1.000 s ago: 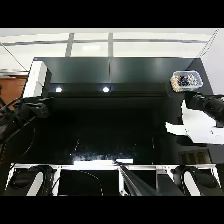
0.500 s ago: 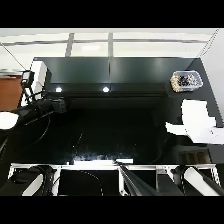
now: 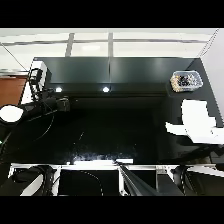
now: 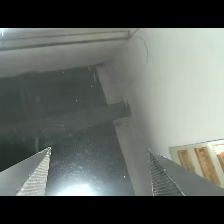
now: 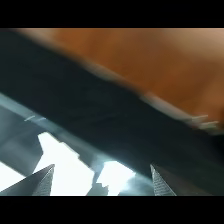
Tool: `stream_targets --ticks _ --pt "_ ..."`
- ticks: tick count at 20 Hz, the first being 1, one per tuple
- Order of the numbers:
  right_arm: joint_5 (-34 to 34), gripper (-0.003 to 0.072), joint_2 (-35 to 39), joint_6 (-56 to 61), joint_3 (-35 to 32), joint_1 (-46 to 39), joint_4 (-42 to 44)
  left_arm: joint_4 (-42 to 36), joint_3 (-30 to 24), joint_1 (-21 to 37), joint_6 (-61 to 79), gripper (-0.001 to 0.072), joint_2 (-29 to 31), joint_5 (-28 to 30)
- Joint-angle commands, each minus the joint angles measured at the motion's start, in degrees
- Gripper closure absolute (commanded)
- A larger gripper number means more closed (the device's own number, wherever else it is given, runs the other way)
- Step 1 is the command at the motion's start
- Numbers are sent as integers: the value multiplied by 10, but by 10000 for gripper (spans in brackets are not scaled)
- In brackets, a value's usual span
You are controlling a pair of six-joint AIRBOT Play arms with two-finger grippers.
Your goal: Fold the box and place the chain.
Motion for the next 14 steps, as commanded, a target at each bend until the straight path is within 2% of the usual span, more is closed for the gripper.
stream_targets --ticks 1,3,5,11,12,13,14 --pt "130 -34 -85 -111 30 -34 163 0 1 0 0 5 -1 -7" --pt "165 -34 -121 -120 35 -14 146 0 1 0 -2 5 -1 -3" --pt "170 -34 -142 -144 37 11 144 -1 1 0 -3 5 -1 -3" --pt "193 -34 -159 -179 38 43 136 -1 1 0 -6 5 -1 -4" --pt "202 38 -159 -184 38 44 133 -1 1 0 -6 5 -1 -4" --pt "209 248 -159 -183 38 44 128 -1 1 0 -6 5 -1 -4" --pt "216 262 -159 -184 38 44 118 -1 1 0 -6 5 -1 -4"
